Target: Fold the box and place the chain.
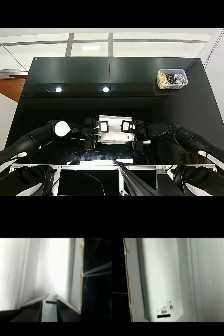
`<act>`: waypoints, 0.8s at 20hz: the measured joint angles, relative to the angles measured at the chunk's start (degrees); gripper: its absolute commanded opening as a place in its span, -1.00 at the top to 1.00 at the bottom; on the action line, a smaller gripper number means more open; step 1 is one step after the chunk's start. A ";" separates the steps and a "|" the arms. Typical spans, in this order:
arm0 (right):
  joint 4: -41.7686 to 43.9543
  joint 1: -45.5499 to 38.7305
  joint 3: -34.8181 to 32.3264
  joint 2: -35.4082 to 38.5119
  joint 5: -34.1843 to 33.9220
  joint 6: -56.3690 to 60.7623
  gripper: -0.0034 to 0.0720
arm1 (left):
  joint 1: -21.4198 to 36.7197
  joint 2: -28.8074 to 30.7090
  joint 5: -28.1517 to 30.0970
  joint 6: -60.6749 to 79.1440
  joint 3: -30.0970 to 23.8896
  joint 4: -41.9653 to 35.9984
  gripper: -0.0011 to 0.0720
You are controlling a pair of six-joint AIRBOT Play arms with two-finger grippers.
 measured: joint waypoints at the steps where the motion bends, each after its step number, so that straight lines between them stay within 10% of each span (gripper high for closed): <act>1: 0.02 0.00 0.00 0.00 0.00 0.00 -0.54 | -0.46 -0.31 0.83 0.00 0.00 -0.94 0.38; 10: 0.02 0.00 0.00 -0.02 0.02 0.00 -0.54 | -2.51 -2.43 2.75 -0.02 0.00 -3.80 0.36; 13: 0.02 0.00 0.00 -0.02 0.04 0.00 -0.54 | -2.60 -2.51 2.75 -0.02 0.00 -3.98 -0.22; 15: 0.02 0.00 0.00 -0.02 0.04 0.00 -0.54 | -2.60 -2.54 2.78 -0.02 0.00 -4.00 -0.04; 16: 0.02 0.00 0.00 -0.02 0.04 0.00 -0.54 | -2.60 -2.54 2.78 -0.04 0.00 -4.02 0.36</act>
